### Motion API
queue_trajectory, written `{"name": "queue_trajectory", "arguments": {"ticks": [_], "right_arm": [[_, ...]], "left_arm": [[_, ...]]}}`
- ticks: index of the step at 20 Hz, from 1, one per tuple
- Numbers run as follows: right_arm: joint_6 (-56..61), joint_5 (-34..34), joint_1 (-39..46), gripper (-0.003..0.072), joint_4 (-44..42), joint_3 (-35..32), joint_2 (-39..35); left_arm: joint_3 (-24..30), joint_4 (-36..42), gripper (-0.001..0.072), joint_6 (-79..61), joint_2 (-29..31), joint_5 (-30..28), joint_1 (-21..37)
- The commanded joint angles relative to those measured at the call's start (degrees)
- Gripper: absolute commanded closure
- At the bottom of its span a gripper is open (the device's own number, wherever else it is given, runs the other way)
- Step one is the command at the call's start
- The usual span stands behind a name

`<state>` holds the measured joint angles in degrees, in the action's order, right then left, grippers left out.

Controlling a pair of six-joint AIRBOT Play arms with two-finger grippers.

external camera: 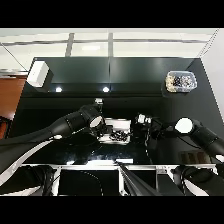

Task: Fold the box and place the chain.

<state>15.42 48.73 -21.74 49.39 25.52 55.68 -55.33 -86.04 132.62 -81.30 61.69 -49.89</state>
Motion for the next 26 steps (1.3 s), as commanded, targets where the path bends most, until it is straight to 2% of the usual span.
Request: {"name": "queue_trajectory", "arguments": {"ticks": [1,5,8,12,17,18,20,23,26], "right_arm": [[-17.6,-4.9,-2.0,0.0026,-7.0,-1.4,2.0],[-19.1,-11.7,-2.6,0.0027,-9.1,-1.4,3.8],[-19.1,-12.8,-5.0,0.0027,-9.1,-1.4,5.4],[-17.1,-19.1,-8.8,0.0026,-9.1,-1.4,7.0],[-15.8,-19.6,-8.9,0.0028,-9.1,-1.4,7.1],[-15.8,-19.5,-9.0,0.0183,-9.1,-1.4,7.1],[-15.7,-18.5,-9.1,0.0679,-9.1,-1.4,7.1],[-9.0,-15.1,-8.9,0.0667,-7.9,-1.0,5.8],[8.5,-2.4,-7.2,0.0667,0.5,2.9,0.5]], "left_arm": [[0.0,0.0,0.0678,0.0,0.0,0.1,0.0],[0.0,0.0,0.0678,0.0,0.0,0.1,0.0],[0.0,0.0,0.0678,0.0,0.0,0.0,0.0],[0.0,0.0,0.0678,0.0,0.0,0.1,0.0],[0.0,0.0,0.0678,0.0,0.0,0.0,0.0],[0.0,0.0,0.0678,0.0,0.0,0.0,0.0],[0.0,0.0,0.0678,0.0,0.0,0.0,0.0],[0.0,0.0,0.0678,0.0,0.0,0.1,0.0],[0.0,0.0,0.0678,0.0,0.0,0.1,0.0]]}}
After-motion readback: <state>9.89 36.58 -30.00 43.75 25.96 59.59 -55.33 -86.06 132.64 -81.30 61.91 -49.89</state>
